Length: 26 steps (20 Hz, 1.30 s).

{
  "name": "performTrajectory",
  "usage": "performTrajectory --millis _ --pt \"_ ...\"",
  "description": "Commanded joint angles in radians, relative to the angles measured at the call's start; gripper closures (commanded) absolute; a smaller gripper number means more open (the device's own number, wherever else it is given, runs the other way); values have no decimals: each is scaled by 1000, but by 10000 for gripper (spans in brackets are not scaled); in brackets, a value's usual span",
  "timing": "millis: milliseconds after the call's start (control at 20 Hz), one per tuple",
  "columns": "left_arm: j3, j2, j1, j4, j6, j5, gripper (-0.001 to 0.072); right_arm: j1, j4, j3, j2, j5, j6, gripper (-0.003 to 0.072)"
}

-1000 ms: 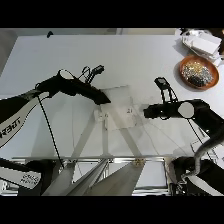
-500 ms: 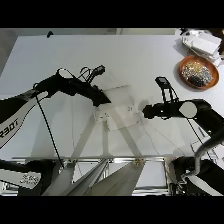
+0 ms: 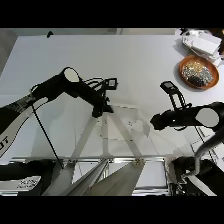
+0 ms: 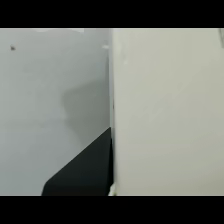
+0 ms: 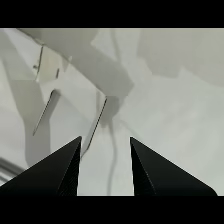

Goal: Fold the box and place the chain.

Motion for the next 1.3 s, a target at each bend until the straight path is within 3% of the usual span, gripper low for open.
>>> performTrajectory --millis 0,150,400,1250 --pt "0 9 -49 -87 72 140 710 0 -26 0 52 92 -4 338" --pt "0 -25 -46 -105 93 195 709 0 -26 0 55 74 -4 340" --pt "0 -113 -49 -103 95 175 704 0 -26 0 55 50 -10 341" --pt "0 -154 -55 -218 145 245 707 0 -26 0 55 48 -11 342"
